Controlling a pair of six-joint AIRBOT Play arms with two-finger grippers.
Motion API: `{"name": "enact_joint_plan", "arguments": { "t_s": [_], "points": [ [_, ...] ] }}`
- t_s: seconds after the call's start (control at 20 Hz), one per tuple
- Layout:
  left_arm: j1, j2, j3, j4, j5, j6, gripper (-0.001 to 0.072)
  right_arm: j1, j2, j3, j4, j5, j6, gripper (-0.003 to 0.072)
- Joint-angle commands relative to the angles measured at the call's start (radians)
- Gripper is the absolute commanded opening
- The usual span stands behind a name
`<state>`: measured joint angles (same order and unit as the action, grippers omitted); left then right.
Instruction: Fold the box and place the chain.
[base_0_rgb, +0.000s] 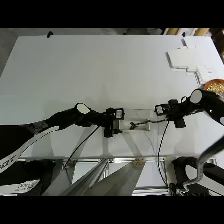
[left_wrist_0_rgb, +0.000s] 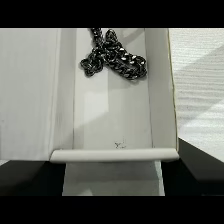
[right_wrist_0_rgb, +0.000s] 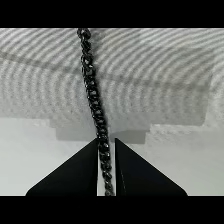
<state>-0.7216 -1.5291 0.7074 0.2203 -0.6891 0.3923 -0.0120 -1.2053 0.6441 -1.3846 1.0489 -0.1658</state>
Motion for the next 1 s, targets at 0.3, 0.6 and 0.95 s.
{"name": "enact_joint_plan", "arguments": {
  "t_s": [0.3, 0.6, 0.95],
  "points": [
    [0.001, 0.001, 0.000, 0.000, 0.000, 0.000, 0.0208, 0.000, -0.008, -0.001, 0.009, 0.071, 0.011, 0.0018],
    [0.001, 0.001, 0.000, 0.000, 0.000, 0.000, 0.0208, 0.060, 0.127, -0.001, 0.089, 0.086, 0.011, 0.0017],
    [0.001, 0.001, 0.000, 0.000, 0.000, 0.000, 0.0208, 0.171, 0.391, -0.001, 0.520, 0.187, 0.066, 0.0018]
  ]
}}
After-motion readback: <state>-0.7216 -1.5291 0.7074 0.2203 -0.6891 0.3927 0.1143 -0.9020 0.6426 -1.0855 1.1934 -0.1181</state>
